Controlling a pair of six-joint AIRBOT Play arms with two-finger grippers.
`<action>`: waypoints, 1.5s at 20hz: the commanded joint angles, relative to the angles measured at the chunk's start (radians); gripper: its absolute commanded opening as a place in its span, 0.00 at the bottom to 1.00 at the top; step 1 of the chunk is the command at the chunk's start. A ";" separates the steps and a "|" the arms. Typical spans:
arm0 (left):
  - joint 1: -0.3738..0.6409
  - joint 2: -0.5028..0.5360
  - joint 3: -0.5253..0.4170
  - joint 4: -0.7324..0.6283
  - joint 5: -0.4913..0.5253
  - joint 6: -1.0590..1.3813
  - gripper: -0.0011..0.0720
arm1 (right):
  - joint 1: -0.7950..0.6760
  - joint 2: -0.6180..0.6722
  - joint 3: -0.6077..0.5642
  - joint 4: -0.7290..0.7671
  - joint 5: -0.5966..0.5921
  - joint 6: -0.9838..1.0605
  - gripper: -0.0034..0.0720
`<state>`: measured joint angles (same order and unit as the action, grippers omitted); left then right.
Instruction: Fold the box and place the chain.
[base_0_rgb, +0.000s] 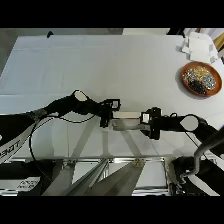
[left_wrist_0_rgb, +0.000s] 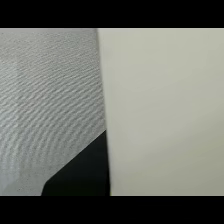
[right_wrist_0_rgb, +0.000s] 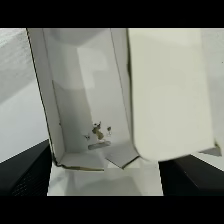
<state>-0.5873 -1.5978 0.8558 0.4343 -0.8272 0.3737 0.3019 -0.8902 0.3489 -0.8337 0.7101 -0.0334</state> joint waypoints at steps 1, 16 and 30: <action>0.000 -0.001 0.001 0.000 0.000 0.000 0.03 | -0.078 -0.021 0.006 0.135 0.068 -0.153 0.95; 0.000 -0.001 0.001 0.000 0.000 0.000 0.03 | -0.087 -0.222 0.007 0.317 0.111 -0.500 0.89; 0.000 -0.001 0.001 0.000 0.000 0.000 0.03 | -0.187 -0.309 0.032 0.351 0.150 -0.546 0.89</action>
<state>-0.5873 -1.5982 0.8558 0.4332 -0.8246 0.3733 0.1177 -1.1774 0.3794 -0.5007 0.8482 -0.5499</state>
